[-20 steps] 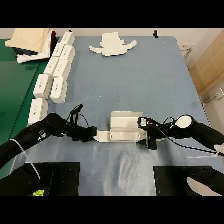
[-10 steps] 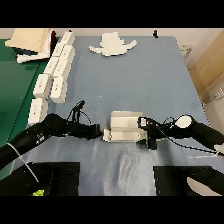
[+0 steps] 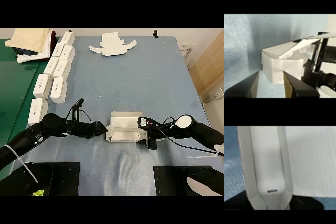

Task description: Fold the box.

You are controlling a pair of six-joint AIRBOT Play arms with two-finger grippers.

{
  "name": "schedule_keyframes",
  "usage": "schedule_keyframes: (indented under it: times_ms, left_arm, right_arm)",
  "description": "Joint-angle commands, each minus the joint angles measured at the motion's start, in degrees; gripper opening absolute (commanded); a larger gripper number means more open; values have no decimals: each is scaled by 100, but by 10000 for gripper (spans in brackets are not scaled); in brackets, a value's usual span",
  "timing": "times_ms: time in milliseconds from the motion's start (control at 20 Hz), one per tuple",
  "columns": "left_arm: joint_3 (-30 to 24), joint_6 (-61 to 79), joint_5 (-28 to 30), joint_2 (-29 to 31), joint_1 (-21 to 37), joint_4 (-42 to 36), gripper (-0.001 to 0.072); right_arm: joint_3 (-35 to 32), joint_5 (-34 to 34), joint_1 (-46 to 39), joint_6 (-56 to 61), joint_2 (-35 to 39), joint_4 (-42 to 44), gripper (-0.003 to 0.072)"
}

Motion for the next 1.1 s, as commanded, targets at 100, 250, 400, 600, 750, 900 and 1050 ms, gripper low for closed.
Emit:
schedule_keyframes:
  times_ms: [100,250,400,600,750,900,1050]
  left_arm:
    - [7,516,146,4,-173,-533,493]
    - [7,540,199,4,-192,-614,491]
    - [4,686,352,4,-192,-610,490]
    - [4,765,319,2,-195,-654,491]
    - [20,785,177,2,-308,-555,469]
    - [173,304,463,-7,-684,-164,461]
    - [455,-632,599,-219,-1067,778,461]
  right_arm:
    - [7,0,2,0,4,2,547]
    - [4,0,2,0,4,2,547]
    - [4,0,2,0,4,2,547]
    - [7,0,2,0,7,2,547]
    - [4,0,2,0,4,2,547]
    - [4,0,2,0,7,2,547]
    - [4,2,2,0,4,2,547]
